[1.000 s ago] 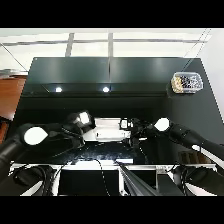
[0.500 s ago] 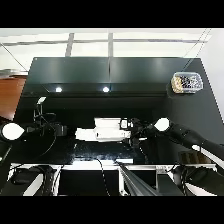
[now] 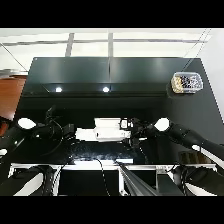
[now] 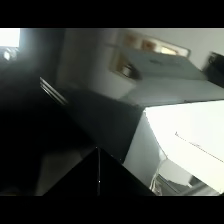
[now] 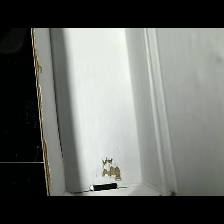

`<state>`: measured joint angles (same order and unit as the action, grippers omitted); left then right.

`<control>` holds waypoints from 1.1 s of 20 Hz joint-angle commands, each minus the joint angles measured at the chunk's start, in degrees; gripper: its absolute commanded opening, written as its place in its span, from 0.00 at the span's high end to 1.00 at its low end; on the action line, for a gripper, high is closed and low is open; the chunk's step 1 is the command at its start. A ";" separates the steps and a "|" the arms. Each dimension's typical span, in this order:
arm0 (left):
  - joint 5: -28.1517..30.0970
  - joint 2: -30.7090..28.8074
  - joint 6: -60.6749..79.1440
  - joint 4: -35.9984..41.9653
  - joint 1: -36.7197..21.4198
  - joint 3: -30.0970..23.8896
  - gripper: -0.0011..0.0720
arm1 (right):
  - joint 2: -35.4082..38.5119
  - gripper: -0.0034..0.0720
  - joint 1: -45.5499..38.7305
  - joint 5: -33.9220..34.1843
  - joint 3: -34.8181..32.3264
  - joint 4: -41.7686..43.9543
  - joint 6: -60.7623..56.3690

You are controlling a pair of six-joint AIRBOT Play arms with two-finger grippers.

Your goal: Fold the box and place the chain.

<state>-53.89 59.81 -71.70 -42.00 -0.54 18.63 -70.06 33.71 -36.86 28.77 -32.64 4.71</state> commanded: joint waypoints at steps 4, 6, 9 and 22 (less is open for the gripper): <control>-0.90 3.82 8.76 6.78 2.21 0.81 0.70 | -0.04 0.33 0.02 -0.02 0.00 0.02 0.00; -3.41 3.85 11.32 6.67 2.21 2.10 0.37 | -0.04 0.33 0.02 -0.02 0.00 0.02 0.00; -7.54 3.82 11.56 6.71 2.34 4.90 0.29 | -0.04 0.33 0.02 -0.02 0.00 0.02 0.00; -5.33 3.82 2.97 9.75 15.08 9.35 0.09 | -0.04 0.33 0.02 -0.02 0.00 0.02 0.00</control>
<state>-61.80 63.64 -64.77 -31.68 11.73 27.57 -70.06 33.71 -36.86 28.77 -32.64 4.73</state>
